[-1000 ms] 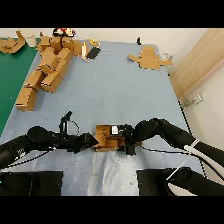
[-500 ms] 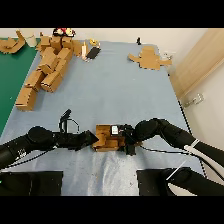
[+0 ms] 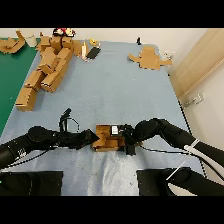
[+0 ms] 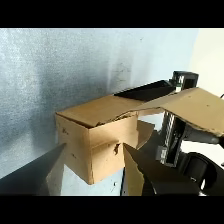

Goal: Fold the box.

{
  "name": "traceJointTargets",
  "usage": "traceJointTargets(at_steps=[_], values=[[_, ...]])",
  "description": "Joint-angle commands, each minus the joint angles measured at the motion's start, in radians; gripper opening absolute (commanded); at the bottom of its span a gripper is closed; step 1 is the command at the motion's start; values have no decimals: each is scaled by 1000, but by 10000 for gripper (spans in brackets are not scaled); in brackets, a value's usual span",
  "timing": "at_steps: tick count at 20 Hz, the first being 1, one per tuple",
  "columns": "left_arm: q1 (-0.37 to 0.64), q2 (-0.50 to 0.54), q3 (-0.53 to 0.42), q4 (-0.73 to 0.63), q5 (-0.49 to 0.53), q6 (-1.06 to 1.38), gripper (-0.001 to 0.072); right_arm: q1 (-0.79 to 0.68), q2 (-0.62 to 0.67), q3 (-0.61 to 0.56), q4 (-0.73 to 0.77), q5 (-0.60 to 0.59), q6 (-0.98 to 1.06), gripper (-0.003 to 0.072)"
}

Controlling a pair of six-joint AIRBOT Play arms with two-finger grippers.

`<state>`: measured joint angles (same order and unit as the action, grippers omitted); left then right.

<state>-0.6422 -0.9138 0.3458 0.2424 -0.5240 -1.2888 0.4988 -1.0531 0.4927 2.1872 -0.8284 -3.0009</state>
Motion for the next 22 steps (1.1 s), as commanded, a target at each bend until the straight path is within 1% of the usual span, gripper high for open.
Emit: traceJointTargets(at_steps=[1,3,6,9,11,13,15,18,20,22], values=[[0,-1,0,-4,1,-3,552,1,1,0,0,0,0,532],[0,-1,0,-3,3,-5,553,1,1,0,0,0,0,532],[0,-1,0,-3,41,-5,553,1,1,0,0,0,0,531],[-4,-4,5,6,54,-5,553,1,0,0,0,0,0,532],[-44,-31,32,56,92,-61,553,0,0,0,0,0,0,532],[-99,-66,67,140,128,-148,552,1,1,0,0,0,0,531],[-140,-100,102,243,127,-219,553,0,0,0,0,0,0,531],[-172,-121,130,354,124,-320,553,0,0,0,0,0,0,532],[-182,-121,142,448,98,-395,553,0,0,0,0,0,0,532],[-194,-121,168,562,40,-482,552,0,1,0,0,0,0,532]])
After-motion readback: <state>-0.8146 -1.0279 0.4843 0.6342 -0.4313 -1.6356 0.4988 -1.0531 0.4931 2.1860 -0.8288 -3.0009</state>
